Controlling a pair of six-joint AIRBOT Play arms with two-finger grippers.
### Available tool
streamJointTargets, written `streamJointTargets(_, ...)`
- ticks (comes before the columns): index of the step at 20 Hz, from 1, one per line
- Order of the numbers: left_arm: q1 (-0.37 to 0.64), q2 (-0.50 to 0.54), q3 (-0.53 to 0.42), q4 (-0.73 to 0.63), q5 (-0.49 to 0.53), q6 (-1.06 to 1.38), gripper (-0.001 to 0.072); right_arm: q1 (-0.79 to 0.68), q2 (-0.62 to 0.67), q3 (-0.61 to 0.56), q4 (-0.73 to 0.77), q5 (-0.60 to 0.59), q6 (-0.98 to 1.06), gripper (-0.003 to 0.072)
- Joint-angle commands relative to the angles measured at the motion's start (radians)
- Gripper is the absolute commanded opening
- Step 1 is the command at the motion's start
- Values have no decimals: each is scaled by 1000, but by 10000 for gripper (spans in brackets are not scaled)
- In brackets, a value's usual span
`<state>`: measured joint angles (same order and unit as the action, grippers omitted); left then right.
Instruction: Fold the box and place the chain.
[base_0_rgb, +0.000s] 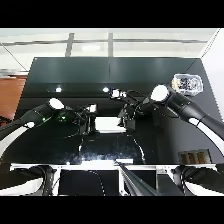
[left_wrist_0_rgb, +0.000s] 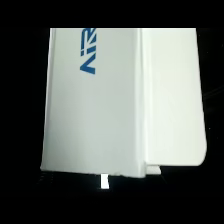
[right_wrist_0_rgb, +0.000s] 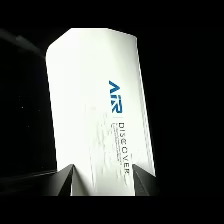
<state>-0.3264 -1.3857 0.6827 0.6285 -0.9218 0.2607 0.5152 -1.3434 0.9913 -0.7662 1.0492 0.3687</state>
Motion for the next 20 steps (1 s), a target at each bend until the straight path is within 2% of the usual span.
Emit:
streamJointTargets(1, 0, 0, 0, 0, 1, 1, 462, 1, 0, 1, -31, -7, -3, 441)
streamJointTargets(2, 0, 0, 0, 0, 1, 1, 462, 1, 0, 1, -43, -16, -2, 438)
streamJointTargets(4, 0, 0, 0, 0, 0, 1, 462, 1, 0, 1, -43, -36, -2, 259)
streamJointTargets(5, 0, 0, 0, 0, 0, 1, 462, 3, 0, 1, -44, -45, -2, 247)
streamJointTargets(20, 0, 0, 0, 0, 0, 1, 462, 29, 0, 0, -51, 10, -1, 250)
